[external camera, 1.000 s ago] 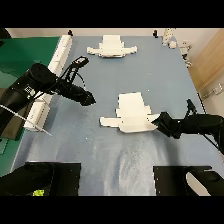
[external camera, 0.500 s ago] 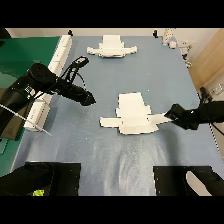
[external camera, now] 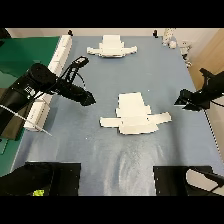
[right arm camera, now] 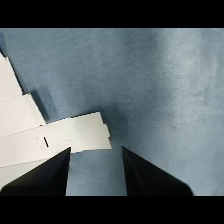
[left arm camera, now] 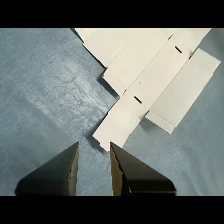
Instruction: Fold the box.
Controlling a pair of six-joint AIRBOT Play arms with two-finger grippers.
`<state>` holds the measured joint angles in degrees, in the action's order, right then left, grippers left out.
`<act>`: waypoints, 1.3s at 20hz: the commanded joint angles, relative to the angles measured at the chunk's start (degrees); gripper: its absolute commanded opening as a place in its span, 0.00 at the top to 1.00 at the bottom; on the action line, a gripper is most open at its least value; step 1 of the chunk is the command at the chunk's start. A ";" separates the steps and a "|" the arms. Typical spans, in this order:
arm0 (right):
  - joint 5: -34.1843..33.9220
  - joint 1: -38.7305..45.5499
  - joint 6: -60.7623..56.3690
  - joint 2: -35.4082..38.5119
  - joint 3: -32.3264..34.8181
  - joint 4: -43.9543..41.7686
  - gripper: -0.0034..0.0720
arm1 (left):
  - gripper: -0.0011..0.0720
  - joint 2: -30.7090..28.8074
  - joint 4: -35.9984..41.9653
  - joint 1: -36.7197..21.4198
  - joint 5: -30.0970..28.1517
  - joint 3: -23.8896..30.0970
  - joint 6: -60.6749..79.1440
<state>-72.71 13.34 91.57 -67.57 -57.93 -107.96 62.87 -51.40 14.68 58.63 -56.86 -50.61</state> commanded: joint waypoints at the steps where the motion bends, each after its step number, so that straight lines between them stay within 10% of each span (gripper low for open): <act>1: -3.48 0.31 2.25 -9.33 -6.05 -0.57 0.31 | 0.58 0.02 -0.02 -0.02 0.00 -0.02 0.00; 13: -13.86 11.17 13.73 -20.81 -10.67 -18.36 0.37 | 0.58 0.02 -0.02 -0.02 0.00 -0.02 0.00; 26: -14.27 10.47 24.02 -25.92 -6.23 -19.58 0.37 | 0.58 0.02 -0.02 -0.02 0.00 -0.02 0.00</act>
<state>-87.39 24.03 113.08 -93.30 -64.86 -126.76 62.87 -51.42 14.68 58.63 -56.86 -50.63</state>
